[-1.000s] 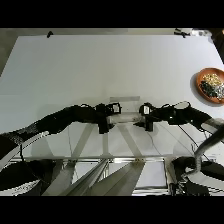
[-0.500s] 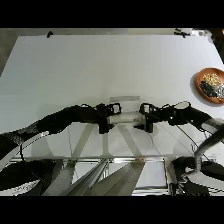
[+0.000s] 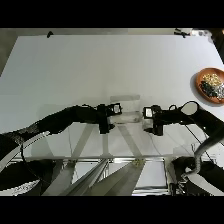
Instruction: Fold the box and place the chain.
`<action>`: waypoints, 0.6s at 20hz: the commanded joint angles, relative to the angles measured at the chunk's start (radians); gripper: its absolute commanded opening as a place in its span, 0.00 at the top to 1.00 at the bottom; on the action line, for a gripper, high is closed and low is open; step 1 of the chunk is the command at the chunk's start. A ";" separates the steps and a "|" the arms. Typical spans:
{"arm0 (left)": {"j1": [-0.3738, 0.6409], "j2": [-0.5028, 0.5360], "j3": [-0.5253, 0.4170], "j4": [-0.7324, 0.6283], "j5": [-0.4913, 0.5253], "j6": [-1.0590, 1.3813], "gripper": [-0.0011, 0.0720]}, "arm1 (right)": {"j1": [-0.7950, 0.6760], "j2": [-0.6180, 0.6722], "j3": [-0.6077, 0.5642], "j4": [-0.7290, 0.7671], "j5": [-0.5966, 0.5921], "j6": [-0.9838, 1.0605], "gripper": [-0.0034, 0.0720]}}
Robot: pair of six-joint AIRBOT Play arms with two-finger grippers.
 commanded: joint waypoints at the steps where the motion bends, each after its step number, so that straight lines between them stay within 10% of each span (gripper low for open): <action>1: 0.001 0.001 0.000 0.005 0.012 0.004 0.87 | 0.000 0.111 0.000 -0.204 -0.008 0.179 0.05; 10: 0.001 0.002 0.000 0.062 0.038 0.003 0.87 | 0.000 0.119 -0.001 0.026 -0.041 0.196 0.29; 12: 0.001 0.002 0.000 0.065 0.037 0.003 0.87 | 0.000 0.082 -0.001 0.037 -0.035 0.196 0.56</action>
